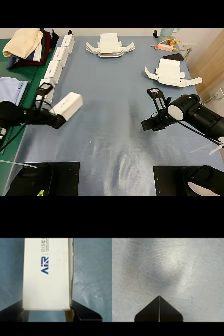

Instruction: Fold the box.

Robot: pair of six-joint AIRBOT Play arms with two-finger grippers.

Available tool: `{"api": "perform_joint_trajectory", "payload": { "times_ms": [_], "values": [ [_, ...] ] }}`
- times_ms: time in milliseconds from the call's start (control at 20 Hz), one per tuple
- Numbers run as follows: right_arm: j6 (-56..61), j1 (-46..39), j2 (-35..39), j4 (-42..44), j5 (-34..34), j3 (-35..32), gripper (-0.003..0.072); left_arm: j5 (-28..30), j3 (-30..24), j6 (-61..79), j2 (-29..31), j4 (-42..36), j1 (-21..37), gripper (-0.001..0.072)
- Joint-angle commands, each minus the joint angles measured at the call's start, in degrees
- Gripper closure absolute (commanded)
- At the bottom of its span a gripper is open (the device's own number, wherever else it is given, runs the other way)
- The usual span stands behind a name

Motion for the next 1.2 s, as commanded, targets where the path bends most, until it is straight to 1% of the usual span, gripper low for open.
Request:
{"api": "perform_joint_trajectory", "payload": {
  "times_ms": [0, 150, 350, 500, 600, 700, 800, 900, 1100, 1150],
  "values": [
    [0.0, 0.0, 0.0, 0.0, 0.0, 0.1, 0.0682, -3.5, -0.1, -4.2, 2.4, 2.3, 11.8, 0.0298],
    [0.0, 0.0, 0.0, 0.0, 0.0, 0.1, 0.0682, -1.3, -1.4, -0.6, 1.4, 4.4, 16.5, 0.0298],
    [0.0, 0.0, 0.0, 0.0, 0.0, 0.1, 0.0681, 4.2, -4.0, 0.3, 0.1, 6.9, 20.9, 0.0298],
    [0.0, 0.0, 0.0, 0.0, 0.0, 0.1, 0.0681, 6.4, -5.7, 2.6, 0.0, 8.4, 23.9, 0.0298],
    [0.0, 0.0, 0.0, 0.0, 0.0, 0.1, 0.0682, 9.5, -7.1, 2.8, -0.1, 8.3, 25.2, 0.0298],
    [0.0, 0.0, 0.0, 0.0, 0.0, 0.1, 0.0681, 12.7, -7.8, 3.0, -0.9, 7.8, 25.0, 0.0298],
    [0.0, 0.0, 0.0, 0.0, 0.0, 0.1, 0.0681, 15.3, -7.8, 3.3, -2.2, 6.4, 25.0, 0.0298],
    [0.0, 0.0, 0.0, 0.0, 0.0, 0.1, 0.0681, 16.6, -7.8, 5.6, -3.8, 4.5, 25.0, 0.0298],
    [0.0, 0.0, 0.0, 0.0, 0.0, 0.1, 0.0682, 17.8, -7.8, 14.5, -7.7, -6.7, 25.0, 0.0298],
    [0.0, 0.0, 0.0, 0.0, 0.0, 0.1, 0.0682, 17.9, -7.8, 15.7, -8.7, -8.1, 25.0, 0.0298]
  ]
}}
